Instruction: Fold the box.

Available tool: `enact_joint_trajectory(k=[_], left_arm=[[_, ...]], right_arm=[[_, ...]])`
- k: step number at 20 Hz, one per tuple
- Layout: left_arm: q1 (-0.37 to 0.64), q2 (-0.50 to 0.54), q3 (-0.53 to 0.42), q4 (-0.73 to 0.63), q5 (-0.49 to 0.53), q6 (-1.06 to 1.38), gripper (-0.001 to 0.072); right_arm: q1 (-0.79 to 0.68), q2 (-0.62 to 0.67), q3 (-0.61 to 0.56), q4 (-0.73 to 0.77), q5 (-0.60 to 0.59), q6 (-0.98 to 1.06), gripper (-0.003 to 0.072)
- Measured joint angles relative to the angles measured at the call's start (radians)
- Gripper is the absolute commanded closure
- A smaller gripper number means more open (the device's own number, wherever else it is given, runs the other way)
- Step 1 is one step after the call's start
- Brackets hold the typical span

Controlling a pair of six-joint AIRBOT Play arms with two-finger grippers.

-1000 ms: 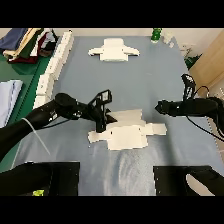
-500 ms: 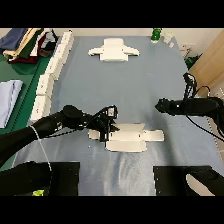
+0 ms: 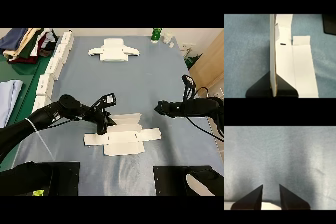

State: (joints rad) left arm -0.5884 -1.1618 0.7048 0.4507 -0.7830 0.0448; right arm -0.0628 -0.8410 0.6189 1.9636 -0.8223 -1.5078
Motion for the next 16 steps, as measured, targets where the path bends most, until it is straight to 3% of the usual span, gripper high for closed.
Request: enact_joint_trajectory(k=[7, 16], left_arm=[[-0.018, -0.027, 0.018, 0.009, -0.026, -0.027, 0.0697], [-0.024, -0.058, -0.019, -0.134, -0.013, 0.104, 0.0698]], right_arm=[[0.000, 0.000, 0.000, 0.000, -0.006, 0.000, 0.0363], [0.000, 0.000, 0.000, 0.001, -0.017, 0.000, 0.0363]])
